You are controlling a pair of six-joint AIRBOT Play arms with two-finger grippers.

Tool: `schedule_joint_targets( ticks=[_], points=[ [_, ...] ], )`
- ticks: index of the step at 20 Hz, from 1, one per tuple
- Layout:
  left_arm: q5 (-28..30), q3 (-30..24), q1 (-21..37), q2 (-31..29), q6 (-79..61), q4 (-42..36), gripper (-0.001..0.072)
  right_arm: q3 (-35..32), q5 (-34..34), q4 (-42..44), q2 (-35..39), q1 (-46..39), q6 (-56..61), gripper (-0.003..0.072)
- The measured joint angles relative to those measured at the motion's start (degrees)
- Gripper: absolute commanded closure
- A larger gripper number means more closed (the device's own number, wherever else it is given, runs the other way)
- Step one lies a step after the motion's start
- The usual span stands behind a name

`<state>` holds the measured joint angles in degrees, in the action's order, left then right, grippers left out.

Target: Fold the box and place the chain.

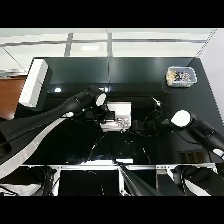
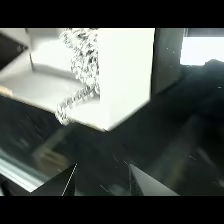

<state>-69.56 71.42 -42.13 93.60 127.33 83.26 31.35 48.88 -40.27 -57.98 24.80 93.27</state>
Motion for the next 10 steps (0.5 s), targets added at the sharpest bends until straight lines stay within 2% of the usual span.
schedule_joint_targets(
  ticks=[5, 10],
  points=[
    [0.0, -0.02, 0.0, 0.0, -0.02, -0.02, 0.0679, -3.21, -12.61, 5.84, 0.02, 5.11, 6.29, 0.0309],
    [0.0, 0.0, 0.0, 0.0, 0.0, 0.0, 0.0679, -3.87, -20.06, 7.21, -1.86, 9.44, 11.15, 0.031]
  ],
)
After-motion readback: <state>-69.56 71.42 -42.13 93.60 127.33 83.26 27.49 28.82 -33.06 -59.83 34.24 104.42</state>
